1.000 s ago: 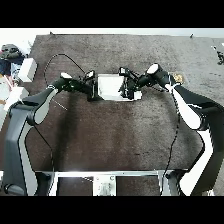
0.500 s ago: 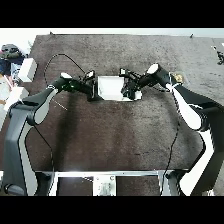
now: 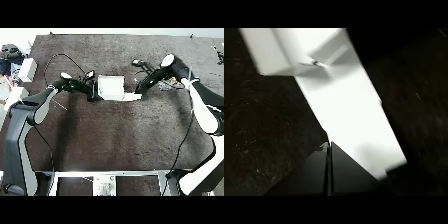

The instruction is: Fold the box and place the chain.

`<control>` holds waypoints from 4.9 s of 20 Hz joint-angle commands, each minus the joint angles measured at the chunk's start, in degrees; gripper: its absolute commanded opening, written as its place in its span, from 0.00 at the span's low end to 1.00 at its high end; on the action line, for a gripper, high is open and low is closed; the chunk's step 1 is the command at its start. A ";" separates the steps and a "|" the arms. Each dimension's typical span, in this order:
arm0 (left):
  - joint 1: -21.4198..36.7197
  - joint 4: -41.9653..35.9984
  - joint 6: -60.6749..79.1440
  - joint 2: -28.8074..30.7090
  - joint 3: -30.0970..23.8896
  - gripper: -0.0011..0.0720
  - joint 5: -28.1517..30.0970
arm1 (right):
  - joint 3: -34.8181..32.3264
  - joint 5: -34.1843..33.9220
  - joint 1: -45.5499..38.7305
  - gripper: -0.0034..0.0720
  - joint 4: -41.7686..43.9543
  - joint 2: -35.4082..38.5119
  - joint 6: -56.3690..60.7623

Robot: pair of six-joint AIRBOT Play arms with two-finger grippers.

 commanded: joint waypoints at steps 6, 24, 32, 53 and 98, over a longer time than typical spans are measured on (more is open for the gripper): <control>0.02 0.02 0.02 -0.02 -0.02 0.62 0.00 | -7.19 -5.35 -11.15 0.06 11.02 0.94 19.91; 0.02 0.02 0.04 -0.02 -0.02 0.62 0.00 | -13.66 -11.72 -4.55 0.45 28.92 0.00 13.92; 0.02 0.00 0.02 -0.02 -0.02 0.62 0.00 | -6.32 -11.85 3.08 0.75 18.16 -0.02 24.85; 0.02 0.00 0.02 -0.02 -0.02 0.62 0.02 | 2.64 -13.94 14.23 0.60 -16.06 -3.63 50.42; 0.02 0.00 0.02 -0.02 -0.02 0.62 0.02 | 6.40 -13.33 22.40 0.35 -32.20 -8.28 80.13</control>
